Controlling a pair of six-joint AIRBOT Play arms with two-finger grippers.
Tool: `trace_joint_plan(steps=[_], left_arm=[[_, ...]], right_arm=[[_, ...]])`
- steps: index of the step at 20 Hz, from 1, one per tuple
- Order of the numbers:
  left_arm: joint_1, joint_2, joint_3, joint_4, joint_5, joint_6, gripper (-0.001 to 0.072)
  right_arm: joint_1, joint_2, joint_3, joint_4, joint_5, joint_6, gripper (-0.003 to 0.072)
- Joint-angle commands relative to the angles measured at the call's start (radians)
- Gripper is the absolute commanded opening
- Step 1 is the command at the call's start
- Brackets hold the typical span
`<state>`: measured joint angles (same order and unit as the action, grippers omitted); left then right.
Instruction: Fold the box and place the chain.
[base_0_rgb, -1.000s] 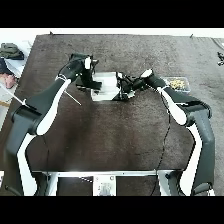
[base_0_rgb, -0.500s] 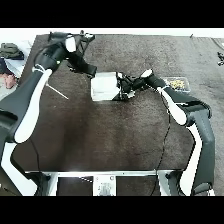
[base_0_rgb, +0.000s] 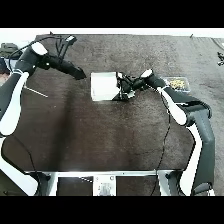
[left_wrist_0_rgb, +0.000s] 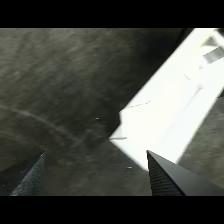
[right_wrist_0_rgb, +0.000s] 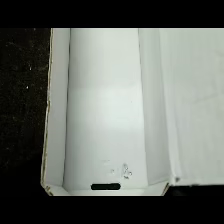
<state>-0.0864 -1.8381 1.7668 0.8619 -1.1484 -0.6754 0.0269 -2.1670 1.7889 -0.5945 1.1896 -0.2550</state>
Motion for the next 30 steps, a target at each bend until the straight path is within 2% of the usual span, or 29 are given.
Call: trace_joint_plan(steps=[1,4,9,15,20,30], left_arm=[[0.029,-0.002,-0.042,-0.075,0.059,0.102,0.0706],[0.032,-0.026,-0.064,-0.124,0.055,0.276,0.0705],[0.037,-0.124,-0.068,-0.273,-0.061,0.700,0.0706],[0.032,-0.217,-0.075,-0.290,-0.146,0.915,0.0717],[0.020,-0.259,-0.076,-0.380,-0.195,1.013,0.0718],[0.007,-0.275,-0.076,-0.365,-0.220,1.025,0.0717]], right_arm=[[0.001,0.000,0.001,0.000,0.000,0.000,0.0277],[0.001,0.000,0.001,0.000,0.000,0.000,0.0277],[0.001,0.000,0.001,0.000,0.000,0.000,0.0277],[0.001,0.000,0.001,0.000,0.000,0.000,0.0277],[0.001,0.000,0.001,0.000,0.000,0.000,0.0277],[0.001,0.000,0.001,0.000,0.000,0.000,0.0277]])
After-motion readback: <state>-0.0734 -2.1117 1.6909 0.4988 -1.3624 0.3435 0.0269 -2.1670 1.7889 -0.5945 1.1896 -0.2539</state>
